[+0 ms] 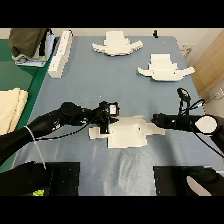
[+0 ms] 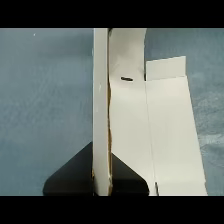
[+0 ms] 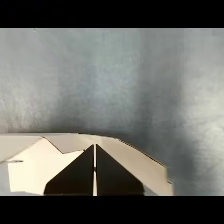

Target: Fold the box.

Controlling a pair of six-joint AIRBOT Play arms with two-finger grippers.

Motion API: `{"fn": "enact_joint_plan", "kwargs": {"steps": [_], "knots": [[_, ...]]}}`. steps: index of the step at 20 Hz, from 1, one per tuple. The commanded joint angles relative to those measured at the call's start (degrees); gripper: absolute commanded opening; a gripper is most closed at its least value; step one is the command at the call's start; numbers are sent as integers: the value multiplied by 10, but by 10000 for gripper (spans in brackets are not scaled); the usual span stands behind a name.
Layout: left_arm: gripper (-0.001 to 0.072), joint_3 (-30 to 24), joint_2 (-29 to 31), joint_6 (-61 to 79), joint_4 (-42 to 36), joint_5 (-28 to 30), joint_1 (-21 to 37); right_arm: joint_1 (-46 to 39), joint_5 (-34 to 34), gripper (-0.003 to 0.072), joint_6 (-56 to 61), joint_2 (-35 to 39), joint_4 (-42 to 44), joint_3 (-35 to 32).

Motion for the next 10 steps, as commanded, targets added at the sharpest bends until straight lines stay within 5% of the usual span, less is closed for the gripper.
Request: {"fn": "enact_joint_plan", "kwargs": {"steps": [1, 10], "knots": [[12, -8, -20, 21, 5, -2, -5, 0, 0, 19, 6, 1, -19, 31], [12, -23, -11, 2, 3, 61, -38, 0, -4, 18, 6, 1, -26, 34]]}}
